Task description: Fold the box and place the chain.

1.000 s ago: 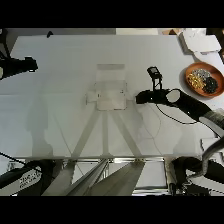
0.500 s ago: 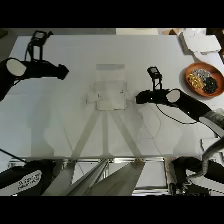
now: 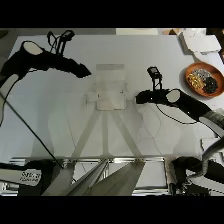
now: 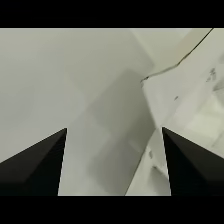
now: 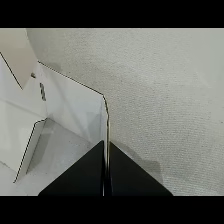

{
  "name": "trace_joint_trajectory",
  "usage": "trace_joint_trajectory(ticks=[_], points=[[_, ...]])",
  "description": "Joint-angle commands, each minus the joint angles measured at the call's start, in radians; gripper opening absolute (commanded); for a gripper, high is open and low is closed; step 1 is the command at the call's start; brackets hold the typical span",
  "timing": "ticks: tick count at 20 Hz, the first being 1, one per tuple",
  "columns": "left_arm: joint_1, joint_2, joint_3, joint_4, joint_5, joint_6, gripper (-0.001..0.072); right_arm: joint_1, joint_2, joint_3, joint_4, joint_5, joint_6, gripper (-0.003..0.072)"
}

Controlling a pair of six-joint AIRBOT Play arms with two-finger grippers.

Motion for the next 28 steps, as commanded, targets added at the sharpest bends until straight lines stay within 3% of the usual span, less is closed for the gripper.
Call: trace_joint_trajectory(ticks=[1, 5, 10, 18, 28], points=[[-0.002, -0.143, 0.117, -0.146, -0.133, 0.048, 0.066, 0.0, 0.001, 0.0, 0.0, 0.0, 0.0, 0.0012], [-0.015, -0.242, 0.185, -0.149, -0.224, 0.051, 0.0661, 0.0, 0.001, 0.0, 0.0, 0.0, 0.0, 0.0012], [-0.039, -0.248, 0.185, -0.145, -0.141, 0.104, 0.0659, 0.0, 0.001, 0.0, 0.0, 0.0, 0.0, 0.0012], [-0.115, -0.248, 0.185, -0.032, -0.151, 0.284, 0.0651, 0.0, 0.001, 0.0, 0.0, 0.0, 0.0, 0.0012], [-0.121, -0.252, 0.185, 0.031, -0.15, 0.343, 0.0634, 0.0, 0.001, 0.0, 0.0, -0.001, 0.0, 0.0012]])
